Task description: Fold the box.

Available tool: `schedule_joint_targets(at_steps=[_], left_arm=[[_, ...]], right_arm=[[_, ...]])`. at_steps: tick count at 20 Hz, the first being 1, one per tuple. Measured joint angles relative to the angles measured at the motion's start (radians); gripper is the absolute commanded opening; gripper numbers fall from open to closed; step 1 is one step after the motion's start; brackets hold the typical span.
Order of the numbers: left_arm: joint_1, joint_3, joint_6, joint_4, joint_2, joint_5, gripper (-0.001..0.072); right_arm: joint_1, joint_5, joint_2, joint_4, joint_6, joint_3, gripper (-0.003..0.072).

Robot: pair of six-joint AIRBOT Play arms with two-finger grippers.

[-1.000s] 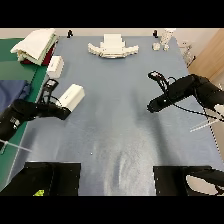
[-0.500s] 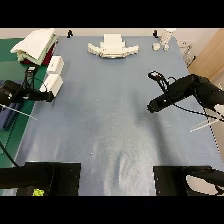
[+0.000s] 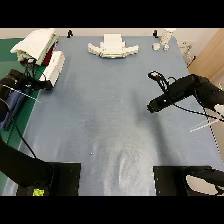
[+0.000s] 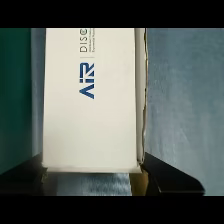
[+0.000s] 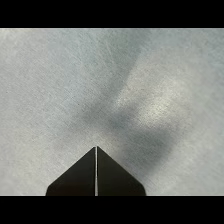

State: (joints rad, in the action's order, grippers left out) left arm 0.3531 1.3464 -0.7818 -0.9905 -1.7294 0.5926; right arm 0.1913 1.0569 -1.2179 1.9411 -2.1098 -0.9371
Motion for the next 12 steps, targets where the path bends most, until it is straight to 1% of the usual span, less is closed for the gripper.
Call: schedule_joint_targets(at_steps=[3,5,8,12], left_arm=[[-0.013,0.113,-0.018,0.001,-0.082,-0.001,0.0473],[-0.019,0.162,-0.023,0.002,-0.116,0.000,0.0473],[-0.023,0.196,-0.027,0.002,-0.142,0.002,0.0473],[-0.023,0.212,-0.030,0.002,-0.154,0.002,0.0473]], right_arm=[[0.000,0.000,0.000,0.000,0.000,0.000,0.0016],[0.000,0.000,0.000,0.000,0.000,0.000,0.0016],[0.000,0.000,0.000,0.000,0.000,0.000,0.0016],[0.000,0.000,0.000,0.000,0.000,0.000,0.0016]])
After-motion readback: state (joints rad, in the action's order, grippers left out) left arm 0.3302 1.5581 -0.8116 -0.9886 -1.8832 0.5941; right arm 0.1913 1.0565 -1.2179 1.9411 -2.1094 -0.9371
